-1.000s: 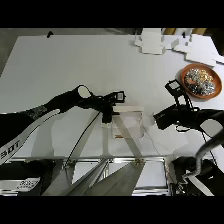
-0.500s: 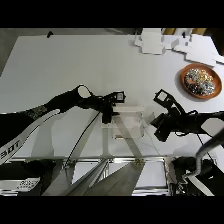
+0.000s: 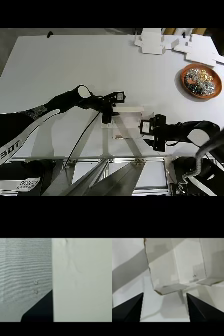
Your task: Fold the box and place the chain.
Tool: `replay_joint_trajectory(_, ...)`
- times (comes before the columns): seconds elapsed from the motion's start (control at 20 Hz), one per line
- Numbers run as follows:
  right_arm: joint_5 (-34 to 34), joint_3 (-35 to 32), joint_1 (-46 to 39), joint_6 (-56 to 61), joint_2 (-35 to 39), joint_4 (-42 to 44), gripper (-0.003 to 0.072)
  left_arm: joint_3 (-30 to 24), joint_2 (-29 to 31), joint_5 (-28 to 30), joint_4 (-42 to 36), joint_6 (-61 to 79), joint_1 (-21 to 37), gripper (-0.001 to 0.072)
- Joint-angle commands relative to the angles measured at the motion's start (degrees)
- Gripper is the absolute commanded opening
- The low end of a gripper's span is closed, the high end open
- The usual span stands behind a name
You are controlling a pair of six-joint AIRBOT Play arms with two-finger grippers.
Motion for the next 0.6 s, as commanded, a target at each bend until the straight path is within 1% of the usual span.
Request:
replay_joint_trajectory(0.0,-12.15,-5.51,5.70,-6.23,-0.02,-3.93,0.0597,-0.02,-0.02,-0.15,0.00,0.02,-0.04,0.0010)
replay_joint_trajectory(0.1,-14.84,-8.02,8.15,-6.36,-0.02,-6.01,0.0597,-0.02,-0.02,-0.11,0.00,0.02,-0.02,0.0010)
replay_joint_trajectory(0.2,-16.28,-9.73,10.21,-6.36,-0.04,-6.38,0.0599,-0.02,-0.02,-0.13,0.00,0.02,-0.04,0.0010)
replay_joint_trajectory(0.25,-18.08,-10.51,11.08,-6.36,-0.04,-6.43,0.0602,-0.02,-0.02,-0.11,0.00,0.02,-0.02,0.0010)
replay_joint_trajectory(0.35,-22.25,-11.78,11.78,-6.34,-0.52,-6.43,0.0652,-0.02,-0.02,-0.13,0.00,0.02,-0.02,0.0010)
replay_joint_trajectory(0.55,-27.12,-12.15,11.76,-6.34,-4.26,-8.09,0.0652,-0.02,-0.02,-0.13,0.00,0.02,-0.02,0.0010)
